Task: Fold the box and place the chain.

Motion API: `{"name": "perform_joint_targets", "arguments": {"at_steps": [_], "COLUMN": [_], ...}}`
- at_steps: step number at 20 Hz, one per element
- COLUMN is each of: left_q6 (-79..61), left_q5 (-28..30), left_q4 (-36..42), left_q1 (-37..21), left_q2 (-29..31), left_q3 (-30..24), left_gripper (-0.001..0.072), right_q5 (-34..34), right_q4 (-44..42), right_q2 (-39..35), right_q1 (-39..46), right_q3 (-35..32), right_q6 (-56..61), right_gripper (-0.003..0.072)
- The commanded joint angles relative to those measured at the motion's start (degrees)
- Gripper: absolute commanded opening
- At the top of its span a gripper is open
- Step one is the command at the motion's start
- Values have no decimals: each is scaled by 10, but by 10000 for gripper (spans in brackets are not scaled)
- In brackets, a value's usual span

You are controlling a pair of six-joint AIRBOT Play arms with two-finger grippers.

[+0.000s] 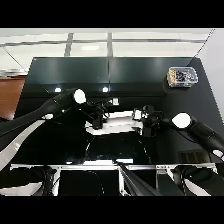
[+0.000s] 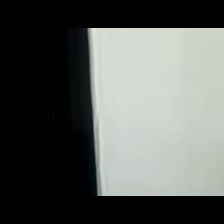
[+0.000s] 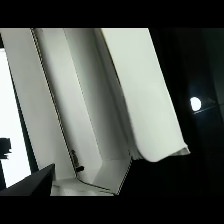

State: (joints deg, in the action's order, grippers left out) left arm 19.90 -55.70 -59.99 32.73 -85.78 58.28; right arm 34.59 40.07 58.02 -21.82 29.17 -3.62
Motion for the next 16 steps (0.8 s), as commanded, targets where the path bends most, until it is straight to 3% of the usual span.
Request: {"name": "perform_joint_targets", "arguments": {"at_steps": [1, 8, 16], "left_q6": [-2, -2, -2], "left_q5": [0, 0, -2], "left_q4": [0, 0, 0], "left_q1": [0, 0, 0], "left_q2": [0, 0, 5], "left_q3": [0, 0, 0], "left_gripper": [24, 23, 23], "right_q5": [3, 70, 44], "right_q4": [-9, -46, -105], "right_q2": [0, 5, 12], "right_q1": [7, 6, 6], "right_q3": [0, -1, -1], "right_q6": [-1, -1, -83], "right_gripper": [690, 689, 690]}}
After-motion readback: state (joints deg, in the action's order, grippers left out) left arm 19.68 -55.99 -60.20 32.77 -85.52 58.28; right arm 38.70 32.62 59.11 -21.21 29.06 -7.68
